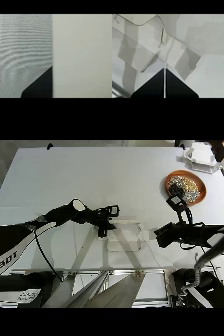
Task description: Fold the box and place the chain.
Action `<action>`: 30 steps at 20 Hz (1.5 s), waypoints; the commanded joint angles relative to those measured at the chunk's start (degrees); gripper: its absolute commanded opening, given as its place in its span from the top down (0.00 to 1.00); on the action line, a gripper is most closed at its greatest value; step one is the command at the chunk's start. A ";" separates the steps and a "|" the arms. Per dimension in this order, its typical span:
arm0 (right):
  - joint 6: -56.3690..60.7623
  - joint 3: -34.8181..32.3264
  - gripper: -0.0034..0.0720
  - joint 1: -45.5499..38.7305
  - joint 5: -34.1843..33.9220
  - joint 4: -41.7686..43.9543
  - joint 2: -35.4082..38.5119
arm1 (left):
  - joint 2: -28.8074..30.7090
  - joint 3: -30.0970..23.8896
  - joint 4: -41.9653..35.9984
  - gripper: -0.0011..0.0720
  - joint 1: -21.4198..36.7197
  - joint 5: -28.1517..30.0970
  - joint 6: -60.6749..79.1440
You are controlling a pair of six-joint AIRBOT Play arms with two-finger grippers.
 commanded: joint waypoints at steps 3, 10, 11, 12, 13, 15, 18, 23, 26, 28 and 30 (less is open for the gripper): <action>-11.06 0.07 0.93 0.44 7.48 6.25 0.55 | 0.02 0.07 0.02 0.97 0.02 0.00 0.02; -14.93 -0.31 0.93 18.78 1.36 -3.50 4.90 | 0.02 0.07 0.02 0.97 0.02 0.02 0.02; -14.95 -0.87 0.93 20.50 1.03 -5.84 4.26 | 0.02 0.07 0.04 0.97 0.02 0.00 0.02; -14.99 -1.84 0.93 21.62 1.38 -6.45 3.34 | 0.02 0.07 0.04 0.97 0.02 0.00 0.04; -14.99 -3.02 0.92 22.10 1.75 -6.21 2.56 | 0.02 0.07 0.04 0.97 0.02 0.00 0.02; -16.26 -5.01 0.73 22.38 1.90 -6.25 1.60 | 0.02 0.07 0.02 0.97 0.02 -0.02 0.02; -20.81 -6.91 0.27 22.10 0.85 -6.32 1.77 | 0.02 0.07 0.04 0.97 0.02 -0.04 0.04; -31.36 -18.29 0.02 22.10 -13.64 -8.33 10.93 | 0.02 0.07 0.04 0.97 0.02 -0.02 0.02; -39.98 -23.91 0.02 22.14 -20.85 -6.88 13.99 | 0.02 0.07 0.04 0.97 0.02 0.00 0.02; -40.68 -26.25 0.02 22.16 -26.88 -5.60 12.94 | 0.02 0.07 0.04 0.97 0.02 -0.02 0.02; -41.94 -26.62 0.02 22.14 -30.29 -5.51 10.43 | 0.02 0.07 0.04 0.97 0.02 -0.04 0.02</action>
